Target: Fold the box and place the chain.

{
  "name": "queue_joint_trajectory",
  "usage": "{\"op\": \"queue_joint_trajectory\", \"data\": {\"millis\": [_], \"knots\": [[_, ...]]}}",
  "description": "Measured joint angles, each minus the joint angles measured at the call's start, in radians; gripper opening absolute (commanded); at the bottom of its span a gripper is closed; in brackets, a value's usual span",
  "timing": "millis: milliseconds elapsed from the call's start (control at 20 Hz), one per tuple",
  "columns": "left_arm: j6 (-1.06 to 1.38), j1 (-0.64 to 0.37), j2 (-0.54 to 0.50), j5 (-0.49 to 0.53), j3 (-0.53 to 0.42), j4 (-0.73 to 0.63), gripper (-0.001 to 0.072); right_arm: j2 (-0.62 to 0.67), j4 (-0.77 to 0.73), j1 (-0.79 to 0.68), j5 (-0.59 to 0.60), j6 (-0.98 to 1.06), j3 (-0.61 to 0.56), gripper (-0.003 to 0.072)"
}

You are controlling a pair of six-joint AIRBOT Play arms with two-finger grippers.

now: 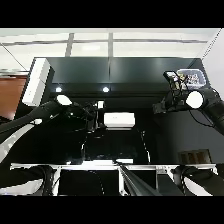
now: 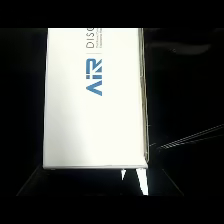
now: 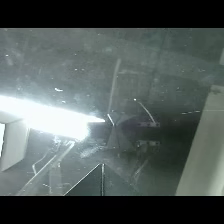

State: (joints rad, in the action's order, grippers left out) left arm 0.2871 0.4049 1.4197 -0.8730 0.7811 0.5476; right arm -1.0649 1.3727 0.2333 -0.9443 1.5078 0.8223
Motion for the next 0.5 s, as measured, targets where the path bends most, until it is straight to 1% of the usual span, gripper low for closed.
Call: {"op": "queue_joint_trajectory", "data": {"millis": [200,300,400,500], "knots": [[-0.149,-0.030,-0.107,-0.070,0.000,0.096,0.0715,0.000,-0.005,-0.002,0.013,0.004,0.000,0.0020],[-0.211,-0.035,-0.151,-0.106,0.005,0.117,0.0714,0.000,-0.009,-0.005,0.029,0.019,0.000,0.0020],[-0.268,-0.017,-0.167,-0.115,0.031,0.130,0.0713,0.000,-0.012,-0.013,0.047,0.046,0.000,0.0020],[-0.327,0.026,-0.151,-0.103,0.083,0.135,0.0715,0.000,-0.014,-0.034,0.065,0.067,0.000,0.0020]]}}
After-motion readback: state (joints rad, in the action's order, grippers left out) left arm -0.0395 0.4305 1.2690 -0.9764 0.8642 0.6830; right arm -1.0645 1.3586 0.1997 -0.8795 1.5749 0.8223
